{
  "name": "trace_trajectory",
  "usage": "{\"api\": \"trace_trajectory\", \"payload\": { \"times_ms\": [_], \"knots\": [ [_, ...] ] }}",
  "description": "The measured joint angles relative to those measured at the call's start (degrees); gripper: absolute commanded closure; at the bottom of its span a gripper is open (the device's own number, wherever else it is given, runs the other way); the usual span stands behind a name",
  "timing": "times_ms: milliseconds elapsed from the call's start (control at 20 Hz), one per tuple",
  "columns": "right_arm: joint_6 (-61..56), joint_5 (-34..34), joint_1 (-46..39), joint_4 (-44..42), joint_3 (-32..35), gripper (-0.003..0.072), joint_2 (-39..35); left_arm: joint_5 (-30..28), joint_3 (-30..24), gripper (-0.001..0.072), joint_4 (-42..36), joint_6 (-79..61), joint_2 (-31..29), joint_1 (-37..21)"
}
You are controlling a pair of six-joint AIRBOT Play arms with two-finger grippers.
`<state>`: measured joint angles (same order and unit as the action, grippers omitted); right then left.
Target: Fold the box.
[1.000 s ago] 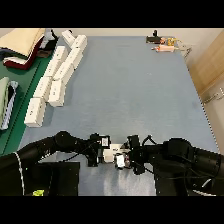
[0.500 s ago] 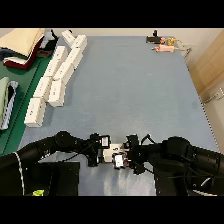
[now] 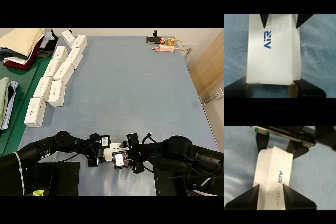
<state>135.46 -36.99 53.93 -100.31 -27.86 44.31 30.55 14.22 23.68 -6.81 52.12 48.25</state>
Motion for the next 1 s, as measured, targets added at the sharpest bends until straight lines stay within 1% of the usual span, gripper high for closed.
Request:
{"api": "trace_trajectory", "payload": {
  "times_ms": [500,800,850,900,950,1000],
  "knots": [
    [-0.15,-0.11,0.02,4.31,-1.03,0.0240,-1.81,-0.13,0.00,0.0299,0.02,0.02,0.00,0.00],
    [-4.70,0.00,0.00,9.05,-1.97,0.0247,-1.86,-0.20,0.02,0.0298,0.02,0.07,0.00,0.00],
    [-5.22,-0.04,0.02,9.38,-2.10,0.0284,-1.84,-0.20,0.00,0.0299,0.02,0.07,0.00,0.00],
    [-5.68,-0.24,0.02,9.66,-2.16,0.0349,-1.77,-0.20,0.02,0.0298,0.02,0.07,0.00,0.00],
    [-6.08,-0.63,0.02,9.64,-2.25,0.0368,-1.64,-0.17,0.02,0.0298,0.02,0.07,0.00,0.00],
    [-6.25,-1.11,0.02,9.35,-2.29,0.0406,-1.44,-0.15,0.02,0.0298,0.02,0.07,0.00,0.00]
  ]
}}
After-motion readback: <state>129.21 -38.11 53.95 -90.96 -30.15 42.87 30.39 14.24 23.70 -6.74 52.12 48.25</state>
